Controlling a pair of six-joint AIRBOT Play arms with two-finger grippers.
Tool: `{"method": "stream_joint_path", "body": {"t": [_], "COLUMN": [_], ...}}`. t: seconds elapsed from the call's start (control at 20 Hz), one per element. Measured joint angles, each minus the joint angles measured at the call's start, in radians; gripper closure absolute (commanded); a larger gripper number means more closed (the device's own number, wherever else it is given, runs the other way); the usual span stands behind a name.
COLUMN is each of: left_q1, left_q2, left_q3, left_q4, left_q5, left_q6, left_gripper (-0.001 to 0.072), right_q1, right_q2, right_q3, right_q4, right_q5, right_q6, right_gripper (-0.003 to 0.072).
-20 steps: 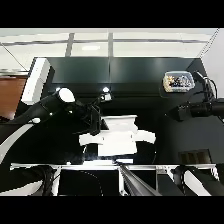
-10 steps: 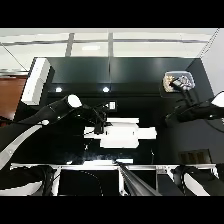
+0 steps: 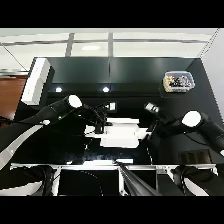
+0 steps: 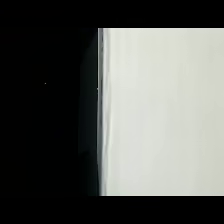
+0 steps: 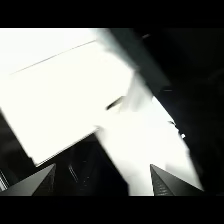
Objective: Fold the box and place the chain.
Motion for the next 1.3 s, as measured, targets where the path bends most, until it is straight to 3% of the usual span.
{"method": "stream_joint_path", "body": {"t": [0.3,0.6,1.3], "left_q1": [0.0,0.0,-0.001], "left_q2": [0.0,0.0,0.0], "left_q3": [0.0,0.0,0.0], "left_q4": [-0.001,-0.001,-0.001], "left_q5": [-0.016,-0.019,-0.018], "left_q6": [0.003,0.003,-0.004], "left_gripper": [0.0683,0.0682,0.0683], "right_q1": [0.134,0.252,0.266], "right_q2": [-0.001,-0.002,0.022], "right_q3": [-0.045,-0.058,-0.005], "right_q4": [-0.002,0.003,-0.084], "right_q5": [-0.069,-0.172,-0.293], "right_q6": [-0.179,-0.219,-0.188], "right_gripper": [-0.0026,-0.0026,-0.0025]}}
